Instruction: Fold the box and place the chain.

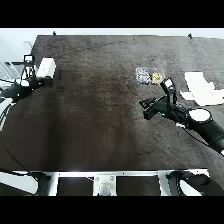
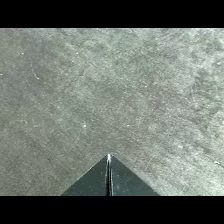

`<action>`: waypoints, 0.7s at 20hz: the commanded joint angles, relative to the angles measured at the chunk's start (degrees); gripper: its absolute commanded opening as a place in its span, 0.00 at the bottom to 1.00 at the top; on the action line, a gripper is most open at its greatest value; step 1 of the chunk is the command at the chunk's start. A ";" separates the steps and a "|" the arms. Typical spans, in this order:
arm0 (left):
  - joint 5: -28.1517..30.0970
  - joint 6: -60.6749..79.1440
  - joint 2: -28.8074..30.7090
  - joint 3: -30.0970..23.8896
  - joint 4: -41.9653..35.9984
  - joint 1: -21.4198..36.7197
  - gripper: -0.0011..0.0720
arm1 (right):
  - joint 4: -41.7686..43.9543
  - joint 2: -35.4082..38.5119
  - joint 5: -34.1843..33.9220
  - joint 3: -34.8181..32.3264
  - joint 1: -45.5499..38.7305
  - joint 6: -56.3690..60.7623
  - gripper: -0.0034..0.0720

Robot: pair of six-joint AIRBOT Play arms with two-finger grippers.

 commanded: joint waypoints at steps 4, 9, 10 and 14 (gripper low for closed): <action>1.79 -0.02 -1.97 1.68 -5.14 0.04 0.04 | 0.00 -0.02 -1.03 -0.02 -0.02 0.00 0.06; 0.68 0.04 -3.32 2.12 -5.86 0.04 0.04 | 0.00 -0.02 -1.03 0.00 -0.02 0.00 0.06; 0.24 0.48 -3.58 2.54 -5.84 0.04 0.04 | 0.00 -0.02 -1.03 0.00 -0.02 0.00 0.06; -1.05 3.61 -4.20 3.61 -5.81 0.04 0.05 | 0.02 -0.02 -1.03 0.00 -0.04 0.00 0.06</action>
